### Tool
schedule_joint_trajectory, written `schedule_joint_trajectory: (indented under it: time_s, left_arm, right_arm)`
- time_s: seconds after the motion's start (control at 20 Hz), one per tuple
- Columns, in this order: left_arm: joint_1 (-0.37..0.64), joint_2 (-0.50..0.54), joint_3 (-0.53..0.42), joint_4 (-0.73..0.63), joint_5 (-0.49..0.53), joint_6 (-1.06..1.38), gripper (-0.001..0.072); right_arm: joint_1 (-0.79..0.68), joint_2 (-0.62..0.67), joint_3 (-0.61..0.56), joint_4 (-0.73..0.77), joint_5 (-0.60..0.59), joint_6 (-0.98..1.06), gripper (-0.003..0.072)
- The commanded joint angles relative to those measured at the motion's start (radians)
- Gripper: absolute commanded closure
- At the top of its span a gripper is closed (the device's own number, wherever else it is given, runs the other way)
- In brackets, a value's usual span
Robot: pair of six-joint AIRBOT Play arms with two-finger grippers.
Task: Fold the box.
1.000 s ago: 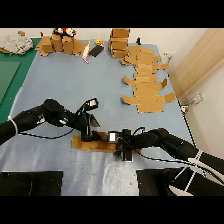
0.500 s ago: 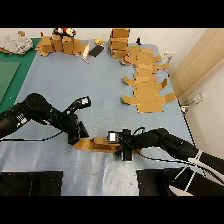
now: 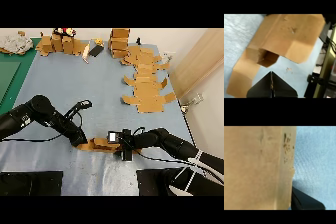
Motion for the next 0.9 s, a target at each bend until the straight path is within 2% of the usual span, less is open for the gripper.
schedule_joint_trajectory:
  time_s: [0.0,0.1,0.25,0.4,0.6,0.85]
  left_arm:
    - [0.005,-0.054,0.033,-0.022,-0.052,0.010,0.0700]
    - [0.005,-0.091,0.050,-0.052,-0.213,-0.002,0.0700]
    - [0.005,-0.091,0.035,-0.044,-0.251,-0.067,0.0700]
    - [-0.009,-0.091,-0.025,-0.211,-0.260,-0.084,0.0700]
    - [-0.060,-0.092,-0.131,-0.485,-0.144,-0.040,0.0700]
    - [-0.130,-0.092,-0.156,-0.619,0.108,-0.021,0.0700]
  right_arm:
    - [-0.001,0.000,0.000,0.000,0.000,0.000,0.0176]
    - [-0.001,0.000,0.000,0.000,0.000,0.000,0.0176]
    - [-0.001,0.000,0.000,0.000,0.000,0.000,0.0176]
    - [-0.001,0.000,0.000,0.000,0.000,0.000,0.0175]
    - [-0.001,0.000,0.000,0.000,0.000,0.000,0.0175]
    - [-0.001,0.000,0.000,0.000,0.000,0.000,0.0176]
